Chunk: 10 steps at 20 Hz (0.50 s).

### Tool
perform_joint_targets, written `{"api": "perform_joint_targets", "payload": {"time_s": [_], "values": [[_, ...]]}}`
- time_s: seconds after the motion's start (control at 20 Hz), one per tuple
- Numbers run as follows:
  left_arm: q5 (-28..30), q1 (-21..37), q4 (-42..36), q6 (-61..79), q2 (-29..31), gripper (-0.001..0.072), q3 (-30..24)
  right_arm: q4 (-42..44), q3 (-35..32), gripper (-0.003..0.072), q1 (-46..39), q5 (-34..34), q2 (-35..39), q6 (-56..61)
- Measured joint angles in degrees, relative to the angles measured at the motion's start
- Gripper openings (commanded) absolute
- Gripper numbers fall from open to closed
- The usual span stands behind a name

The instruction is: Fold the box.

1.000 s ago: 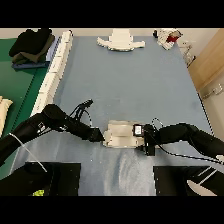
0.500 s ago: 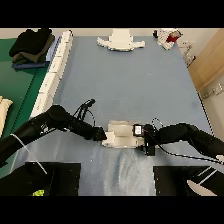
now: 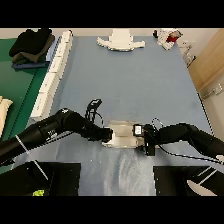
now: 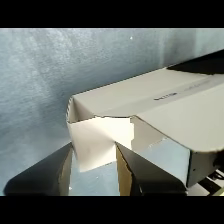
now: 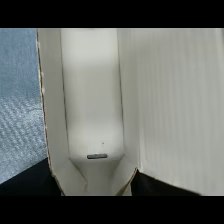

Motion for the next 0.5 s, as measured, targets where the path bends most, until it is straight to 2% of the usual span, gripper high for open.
{"api": "perform_joint_targets", "payload": {"time_s": [0.05,0.15,0.5], "values": [[-0.07,-0.94,1.36,-2.89,-0.02,0.0401,0.28,0.0,0.02,0.0544,0.0,0.0,0.0,0.0],[-0.13,-2.73,3.3,-8.0,-0.02,0.0324,0.68,0.0,0.0,0.0544,0.0,0.0,0.0,0.0],[-1.36,-8.31,11.15,-23.15,-1.25,0.0324,3.8,0.0,0.02,0.0544,0.0,0.0,0.0,0.0]]}}
